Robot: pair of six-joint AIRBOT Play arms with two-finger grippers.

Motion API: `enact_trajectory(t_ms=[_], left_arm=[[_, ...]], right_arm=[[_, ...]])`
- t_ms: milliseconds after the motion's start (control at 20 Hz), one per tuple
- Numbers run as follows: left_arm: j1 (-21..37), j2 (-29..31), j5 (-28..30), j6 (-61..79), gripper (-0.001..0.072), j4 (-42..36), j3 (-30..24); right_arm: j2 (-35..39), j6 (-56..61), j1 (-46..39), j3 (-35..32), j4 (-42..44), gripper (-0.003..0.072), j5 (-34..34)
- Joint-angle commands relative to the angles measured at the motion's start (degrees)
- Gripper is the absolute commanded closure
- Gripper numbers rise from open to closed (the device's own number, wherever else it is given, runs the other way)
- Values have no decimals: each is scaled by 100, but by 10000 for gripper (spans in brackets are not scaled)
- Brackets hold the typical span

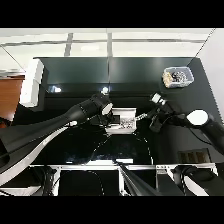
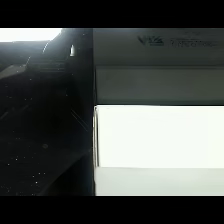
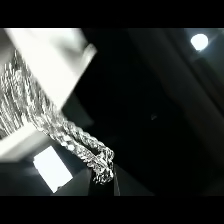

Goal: Fold the box and place the chain.

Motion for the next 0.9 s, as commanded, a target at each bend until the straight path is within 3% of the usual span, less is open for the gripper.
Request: enact_trajectory(t_ms=[0, 100, 150, 200, 250, 300, 600, 850], left_arm=[[-4, -2, 7, 2, 680, 0, 2], [-4, -2, 7, 2, 680, 0, 2], [-4, -2, 7, 2, 680, 0, 2], [-4, -2, 7, 2, 680, 0, 2], [-4, -2, 7, 2, 680, 0, 2], [-4, -2, 7, 2, 680, 0, 2], [-4, -2, 26, 0, 680, -2, 2], [-2, -2, 166, 7, 680, -4, 2]], right_arm=[[671, 1246, -85, 284, 903, 668, 684], [651, 1316, -39, 297, 2380, 668, 748], [638, 1316, 66, 297, 2791, 666, 713], [638, 1320, 229, 297, 2896, 615, 603], [638, 1353, 365, 297, 2765, 376, 487], [638, 1440, 431, 297, 2479, 306, 382], [643, 1849, -289, 297, 804, 307, 621], [640, 2135, -472, 297, 713, 307, 866]])
